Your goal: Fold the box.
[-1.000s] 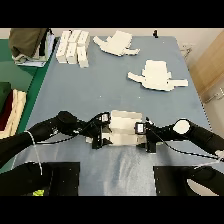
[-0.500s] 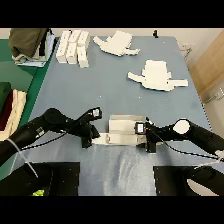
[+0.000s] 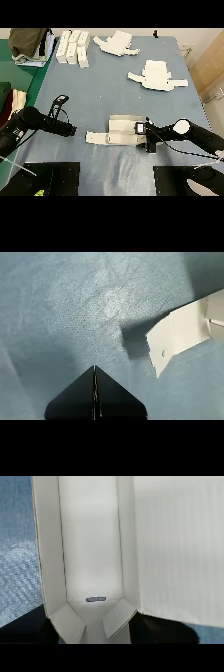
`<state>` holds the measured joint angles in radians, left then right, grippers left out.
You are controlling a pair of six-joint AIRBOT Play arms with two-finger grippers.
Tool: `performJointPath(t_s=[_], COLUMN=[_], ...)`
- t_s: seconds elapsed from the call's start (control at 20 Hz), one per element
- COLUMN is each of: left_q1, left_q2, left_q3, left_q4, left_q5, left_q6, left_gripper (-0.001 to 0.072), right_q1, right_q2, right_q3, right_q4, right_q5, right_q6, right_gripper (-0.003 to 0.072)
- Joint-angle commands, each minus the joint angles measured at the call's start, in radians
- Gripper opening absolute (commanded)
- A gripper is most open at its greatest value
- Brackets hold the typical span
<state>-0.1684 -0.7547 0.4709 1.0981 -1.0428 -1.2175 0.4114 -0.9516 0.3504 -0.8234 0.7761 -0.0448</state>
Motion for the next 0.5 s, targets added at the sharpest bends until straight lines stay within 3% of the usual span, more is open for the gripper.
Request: performJointPath(t_s=[0.0, 0.2, 0.45], left_q1=[0.044, -0.018, -0.114], left_q2=[-0.093, -0.219, -0.299], left_q3=[0.001, -0.007, -0.008], left_q4=[-0.136, -0.218, -0.330], left_q5=[-0.036, 0.027, 0.101], left_q6=[-0.082, -0.084, -0.075], left_gripper=[0.0017, 0.0017, 0.0017], right_q1=[0.000, 0.000, 0.000], right_q2=[-0.001, -0.001, -0.001], right_q3=[0.000, 0.000, 0.000], right_q4=[0.000, 0.000, 0.000], right_q5=[0.000, 0.000, 0.000], right_q6=[0.000, 0.000, 0.000], right_gripper=[0.0509, 0.0509, 0.0510])
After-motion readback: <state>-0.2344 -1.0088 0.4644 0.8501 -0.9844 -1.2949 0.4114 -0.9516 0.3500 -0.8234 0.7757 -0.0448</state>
